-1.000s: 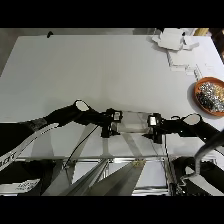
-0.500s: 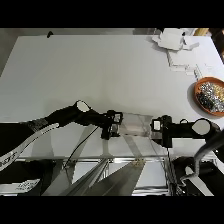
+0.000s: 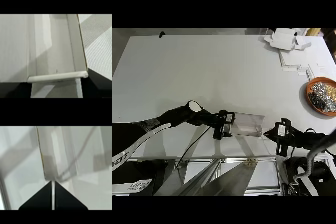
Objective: Fold the box and place the chain.
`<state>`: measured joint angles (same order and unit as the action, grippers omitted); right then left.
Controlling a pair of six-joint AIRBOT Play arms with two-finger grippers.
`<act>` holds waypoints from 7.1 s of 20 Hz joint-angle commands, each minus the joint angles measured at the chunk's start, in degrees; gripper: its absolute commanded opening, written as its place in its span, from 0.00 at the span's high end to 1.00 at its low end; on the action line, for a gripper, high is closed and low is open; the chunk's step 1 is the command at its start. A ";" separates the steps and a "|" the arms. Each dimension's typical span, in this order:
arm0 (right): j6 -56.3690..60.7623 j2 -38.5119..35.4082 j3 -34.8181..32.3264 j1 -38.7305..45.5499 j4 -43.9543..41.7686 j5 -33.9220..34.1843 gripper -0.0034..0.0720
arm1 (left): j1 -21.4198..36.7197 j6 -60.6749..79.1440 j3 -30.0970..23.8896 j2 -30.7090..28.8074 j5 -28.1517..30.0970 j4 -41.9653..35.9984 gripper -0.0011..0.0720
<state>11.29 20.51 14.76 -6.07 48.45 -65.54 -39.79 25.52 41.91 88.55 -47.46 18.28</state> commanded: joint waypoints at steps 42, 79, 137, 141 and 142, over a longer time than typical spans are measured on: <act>-23.82 31.50 0.52 -0.07 -12.02 9.44 0.78 | 0.07 0.00 0.02 -0.04 0.09 0.00 0.53; 65.68 34.27 10.03 18.03 13.66 -5.25 0.93 | 0.07 0.00 0.02 -0.04 -0.13 0.17 0.53; 131.05 42.88 18.27 -36.02 38.56 10.40 0.64 | 0.07 0.00 0.02 -0.04 -0.13 0.20 0.53; 134.07 43.15 18.25 -36.02 38.56 9.20 0.73 | 0.07 0.00 0.02 -0.04 -0.13 0.17 0.53; 134.22 43.23 18.27 -36.02 38.53 9.20 0.77 | 0.07 0.00 0.02 -0.04 -0.13 0.20 0.53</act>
<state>142.87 63.40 32.88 -41.87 86.67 -55.83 -39.77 25.50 41.91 88.51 -47.62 18.48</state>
